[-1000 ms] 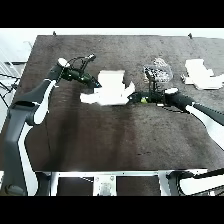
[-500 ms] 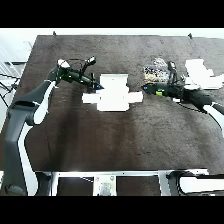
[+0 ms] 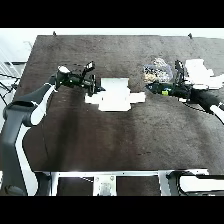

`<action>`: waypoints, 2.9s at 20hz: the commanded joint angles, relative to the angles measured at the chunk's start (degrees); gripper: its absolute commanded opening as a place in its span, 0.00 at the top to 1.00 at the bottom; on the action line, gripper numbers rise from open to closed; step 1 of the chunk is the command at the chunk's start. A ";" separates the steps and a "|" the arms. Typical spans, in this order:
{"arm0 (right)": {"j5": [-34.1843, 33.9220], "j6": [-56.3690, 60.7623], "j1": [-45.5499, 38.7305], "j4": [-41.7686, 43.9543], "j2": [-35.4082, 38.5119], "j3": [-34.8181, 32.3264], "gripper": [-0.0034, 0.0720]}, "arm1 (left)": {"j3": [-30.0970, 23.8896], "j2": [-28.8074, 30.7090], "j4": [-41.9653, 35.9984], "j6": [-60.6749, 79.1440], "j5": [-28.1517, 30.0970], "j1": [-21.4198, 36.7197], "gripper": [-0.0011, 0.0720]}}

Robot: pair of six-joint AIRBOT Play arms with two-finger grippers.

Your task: Fold the box and place the chain.

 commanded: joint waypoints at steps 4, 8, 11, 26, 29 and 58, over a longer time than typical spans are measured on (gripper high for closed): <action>0.33 -0.04 -0.15 0.00 -0.15 -0.31 0.45 | -1.88 0.33 1.44 1.77 1.53 0.02 0.97; 0.33 -0.04 -0.15 -0.02 -0.15 -0.37 0.45 | -2.75 -0.07 2.47 1.77 1.60 -0.15 0.97; 0.33 -1.33 -0.15 -0.04 -0.15 -0.37 0.45 | -3.96 -0.07 4.68 0.92 3.37 -0.13 0.97; 5.35 -38.99 4.61 3.91 12.81 -9.29 0.15 | -3.89 0.59 4.59 0.28 3.10 -0.07 0.96; 5.60 -38.97 10.62 -7.34 12.72 -9.29 0.10 | -3.89 0.59 4.59 0.28 3.02 -0.09 0.96; -12.85 -48.04 21.20 -13.92 0.85 -1.68 0.10 | -3.89 0.59 4.59 0.28 2.64 -0.09 0.96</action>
